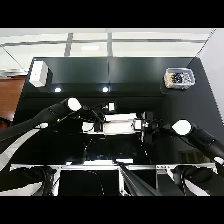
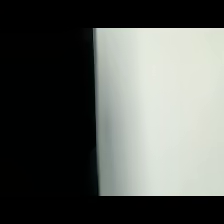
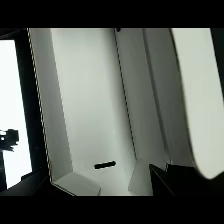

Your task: Fold the box and place the chain.

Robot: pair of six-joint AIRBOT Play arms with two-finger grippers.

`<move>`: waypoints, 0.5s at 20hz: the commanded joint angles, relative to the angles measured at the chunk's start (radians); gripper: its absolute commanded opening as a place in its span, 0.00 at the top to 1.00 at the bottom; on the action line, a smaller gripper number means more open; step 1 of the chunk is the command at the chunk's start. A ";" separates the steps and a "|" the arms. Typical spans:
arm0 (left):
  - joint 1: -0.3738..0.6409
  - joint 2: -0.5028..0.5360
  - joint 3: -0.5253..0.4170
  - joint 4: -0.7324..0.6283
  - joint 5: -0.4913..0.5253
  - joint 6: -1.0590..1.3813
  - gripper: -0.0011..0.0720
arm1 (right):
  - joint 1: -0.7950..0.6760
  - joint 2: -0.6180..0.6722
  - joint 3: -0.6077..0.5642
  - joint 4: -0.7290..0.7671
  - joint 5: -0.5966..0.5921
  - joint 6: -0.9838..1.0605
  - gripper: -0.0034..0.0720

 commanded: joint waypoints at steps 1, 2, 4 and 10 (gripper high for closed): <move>0.000 0.000 0.001 0.002 0.000 0.001 0.95 | -0.007 0.000 0.009 0.006 -0.003 0.003 0.02; 0.000 0.000 0.001 0.002 0.000 0.001 0.95 | -0.007 0.000 0.009 0.011 -0.004 0.003 0.02; 0.000 0.000 0.001 0.002 0.000 0.001 0.95 | -0.007 -0.001 0.010 0.043 -0.019 0.003 0.02; 0.000 0.000 0.001 0.002 0.000 0.001 0.95 | -0.011 -0.008 0.049 0.052 -0.027 -0.009 0.02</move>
